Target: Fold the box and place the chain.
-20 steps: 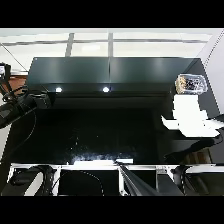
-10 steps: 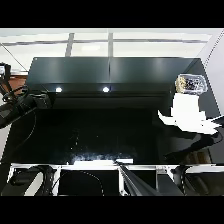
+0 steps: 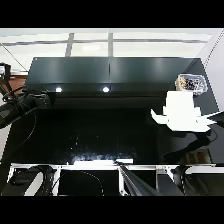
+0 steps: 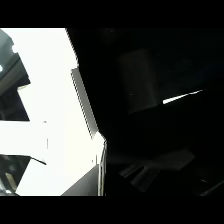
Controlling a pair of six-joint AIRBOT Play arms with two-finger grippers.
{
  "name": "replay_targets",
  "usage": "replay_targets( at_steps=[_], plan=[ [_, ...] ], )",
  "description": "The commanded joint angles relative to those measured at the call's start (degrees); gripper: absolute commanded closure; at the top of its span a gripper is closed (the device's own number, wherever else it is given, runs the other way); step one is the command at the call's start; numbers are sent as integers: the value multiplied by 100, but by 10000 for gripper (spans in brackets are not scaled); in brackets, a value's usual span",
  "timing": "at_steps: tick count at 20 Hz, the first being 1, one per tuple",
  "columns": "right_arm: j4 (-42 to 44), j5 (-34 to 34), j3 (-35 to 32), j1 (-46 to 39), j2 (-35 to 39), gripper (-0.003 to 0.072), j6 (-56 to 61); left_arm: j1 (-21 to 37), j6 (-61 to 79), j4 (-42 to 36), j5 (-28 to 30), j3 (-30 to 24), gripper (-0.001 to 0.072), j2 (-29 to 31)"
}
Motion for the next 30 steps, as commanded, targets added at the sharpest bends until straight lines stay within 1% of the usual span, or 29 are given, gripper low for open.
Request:
replay_targets(
  at_steps=[1,3,5,8,11,12,16,19,21,24,27,30],
  plan=[
    [278,-50,-400,431,306,639,48,-2,9,-17,-138,-2,8,-4],
    [280,-68,-743,883,590,638,120,-2,9,-42,-256,-2,8,-4],
    [428,-328,-1145,1388,999,639,210,-2,9,-42,-337,-2,8,-4],
    [964,-1010,-1681,2157,1801,637,400,-2,9,-72,-396,-2,8,-4],
    [1792,-1751,-2232,3158,2798,637,391,-2,7,-404,-463,-2,8,-9],
    [1956,-2046,-2406,3587,3156,637,332,-2,7,-553,-584,-4,8,-17],
    [1993,-3368,-3228,5171,4481,637,334,-2,9,-920,-1368,-4,8,-219],
    [1991,-4251,-3928,5965,5189,638,334,-4,9,-1003,-1928,-13,8,-487],
    [1991,-4732,-4371,6336,5423,638,330,-31,9,-1187,-2129,-46,8,-695],
    [1991,-5219,-4778,6754,5440,638,308,-258,11,-1333,-2085,-186,8,-997],
    [1993,-5608,-4988,7270,5438,639,42,-614,11,-1482,-1878,-372,8,-1349],
    [2037,-5963,-5075,7705,5438,642,2,-1003,13,-1637,-1434,-402,8,-1849]
  ],
)
